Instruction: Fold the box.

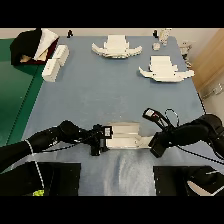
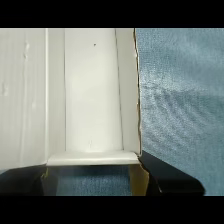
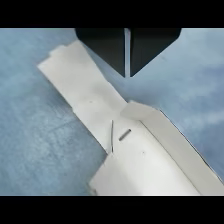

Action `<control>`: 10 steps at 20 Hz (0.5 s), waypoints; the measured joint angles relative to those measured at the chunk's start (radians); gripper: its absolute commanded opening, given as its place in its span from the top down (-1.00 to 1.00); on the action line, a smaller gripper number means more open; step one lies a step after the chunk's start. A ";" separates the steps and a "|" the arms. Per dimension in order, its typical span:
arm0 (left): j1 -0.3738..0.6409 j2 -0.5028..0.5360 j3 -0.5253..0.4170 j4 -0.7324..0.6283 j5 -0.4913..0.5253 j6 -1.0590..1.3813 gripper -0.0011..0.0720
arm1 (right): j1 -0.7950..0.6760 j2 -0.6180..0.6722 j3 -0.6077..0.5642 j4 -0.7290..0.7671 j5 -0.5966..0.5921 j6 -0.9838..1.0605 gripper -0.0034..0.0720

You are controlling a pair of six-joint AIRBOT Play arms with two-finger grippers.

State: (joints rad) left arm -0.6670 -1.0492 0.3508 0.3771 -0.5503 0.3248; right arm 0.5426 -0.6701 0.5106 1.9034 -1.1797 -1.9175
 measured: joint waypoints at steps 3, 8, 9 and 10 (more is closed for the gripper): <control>0.000 0.000 0.000 0.000 0.000 0.000 -0.27 | 0.031 -0.027 0.005 0.212 0.159 0.194 0.90; 0.000 0.000 0.000 0.000 -0.001 0.000 -0.27 | 0.091 -0.089 0.008 0.359 0.457 0.392 0.90; 0.000 0.000 0.000 0.001 -0.002 0.000 -0.27 | 0.095 -0.097 0.008 0.372 0.493 0.412 0.90; 0.000 0.000 0.000 0.003 -0.005 0.000 -0.27 | 0.099 -0.101 0.009 0.380 0.520 0.428 0.90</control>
